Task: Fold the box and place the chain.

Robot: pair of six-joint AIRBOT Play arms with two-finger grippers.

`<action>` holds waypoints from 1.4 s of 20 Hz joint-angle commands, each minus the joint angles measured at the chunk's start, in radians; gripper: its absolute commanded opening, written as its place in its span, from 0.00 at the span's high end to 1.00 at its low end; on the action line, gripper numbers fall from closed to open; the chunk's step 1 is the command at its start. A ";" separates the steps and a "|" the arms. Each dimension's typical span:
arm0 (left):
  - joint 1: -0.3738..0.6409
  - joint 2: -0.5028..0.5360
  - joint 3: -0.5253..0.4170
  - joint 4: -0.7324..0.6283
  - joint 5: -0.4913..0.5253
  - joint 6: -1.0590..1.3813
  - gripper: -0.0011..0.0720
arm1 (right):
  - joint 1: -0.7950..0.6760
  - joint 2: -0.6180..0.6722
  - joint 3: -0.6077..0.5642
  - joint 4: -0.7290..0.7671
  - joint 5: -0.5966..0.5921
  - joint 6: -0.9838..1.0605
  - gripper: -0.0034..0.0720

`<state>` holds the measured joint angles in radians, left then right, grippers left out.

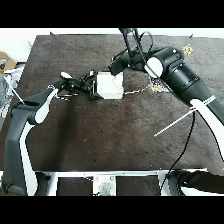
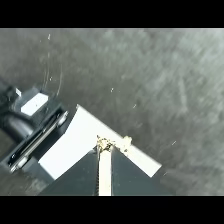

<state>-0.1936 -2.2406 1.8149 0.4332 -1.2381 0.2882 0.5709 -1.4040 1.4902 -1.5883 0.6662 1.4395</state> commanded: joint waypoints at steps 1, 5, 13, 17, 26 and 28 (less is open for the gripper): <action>0.000 0.000 0.000 0.000 0.000 0.000 0.67 | 0.005 0.001 -0.071 0.068 -0.032 0.015 0.94; 0.000 0.000 0.000 0.000 0.000 0.000 0.67 | 0.005 -0.048 -0.150 0.043 -0.146 0.015 0.94; 0.000 0.000 0.000 0.000 0.000 0.000 0.67 | -0.035 -0.140 -0.191 0.003 -0.182 0.024 0.53; 0.000 0.000 0.000 0.000 0.000 0.000 0.67 | -0.157 -0.098 -0.191 0.012 0.047 0.099 0.53; 0.000 0.000 0.000 0.000 0.000 0.000 0.67 | -0.485 -0.154 -0.394 0.387 -0.171 0.159 0.50; 0.000 0.000 0.000 0.000 0.000 0.000 0.67 | -0.502 -0.187 -0.402 0.455 -0.241 0.159 0.50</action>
